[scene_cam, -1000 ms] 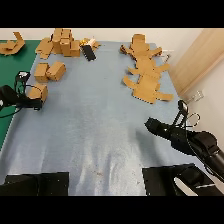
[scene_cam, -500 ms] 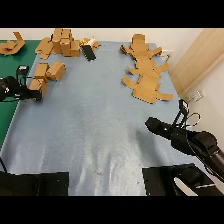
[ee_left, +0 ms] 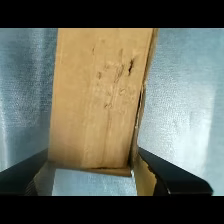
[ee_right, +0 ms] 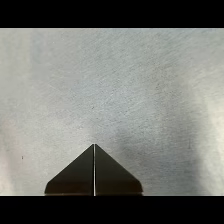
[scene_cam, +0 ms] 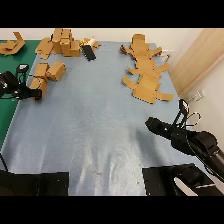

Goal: Fold the box.

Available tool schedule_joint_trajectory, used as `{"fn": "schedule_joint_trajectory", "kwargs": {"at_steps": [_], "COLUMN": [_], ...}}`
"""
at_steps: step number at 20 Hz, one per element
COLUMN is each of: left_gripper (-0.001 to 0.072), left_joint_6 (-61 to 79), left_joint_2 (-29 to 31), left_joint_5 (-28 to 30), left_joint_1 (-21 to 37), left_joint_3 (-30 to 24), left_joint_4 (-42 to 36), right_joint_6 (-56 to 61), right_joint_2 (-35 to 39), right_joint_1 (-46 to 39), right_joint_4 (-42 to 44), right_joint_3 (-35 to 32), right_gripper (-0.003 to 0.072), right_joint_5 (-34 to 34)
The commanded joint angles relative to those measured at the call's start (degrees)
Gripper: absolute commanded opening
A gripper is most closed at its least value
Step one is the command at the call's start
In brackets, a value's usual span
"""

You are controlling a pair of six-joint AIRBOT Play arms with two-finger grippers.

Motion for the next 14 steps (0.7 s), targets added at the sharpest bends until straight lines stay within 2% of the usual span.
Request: {"fn": "schedule_joint_trajectory", "kwargs": {"at_steps": [1, 4, 7, 11, 12, 13, 14], "left_gripper": [0.0704, 0.0704, 0.0704, 0.0703, 0.0602, 0.0232, 0.0014], "left_joint_6": [0.0, -0.1, -2.6, -5.2, -6.5, -5.9, -5.9], "left_joint_2": [0.8, 1.8, 2.1, 5.2, 6.1, 6.9, 7.5], "left_joint_5": [-7.7, -12.5, -18.4, -21.3, -22.3, -23.5, -24.4], "left_joint_1": [0.1, 0.1, 0.1, -1.1, -1.6, -2.3, -3.4], "left_joint_3": [3.9, 7.7, 11.8, 14.5, 14.8, 14.8, 14.8], "left_joint_4": [0.3, 1.2, 5.2, 2.6, -0.5, -3.1, -5.1], "right_joint_6": [0.0, 0.0, 0.0, 0.0, 0.0, -0.1, -1.1], "right_joint_2": [0.0, 0.0, 0.0, 0.0, 0.0, -0.1, -0.7], "right_joint_1": [0.0, 0.0, 0.0, 0.1, 0.1, 0.1, 0.1], "right_joint_4": [0.0, 0.0, 0.0, 1.7, 2.3, 2.4, 2.8], "right_joint_3": [0.0, 0.0, 0.0, 0.0, 0.1, 0.1, 0.3], "right_gripper": [0.0004, 0.0004, 0.0005, 0.0005, 0.0005, 0.0005, 0.0005], "right_joint_5": [0.0, 0.0, 0.0, 0.0, 0.0, 0.0, 0.0]}}
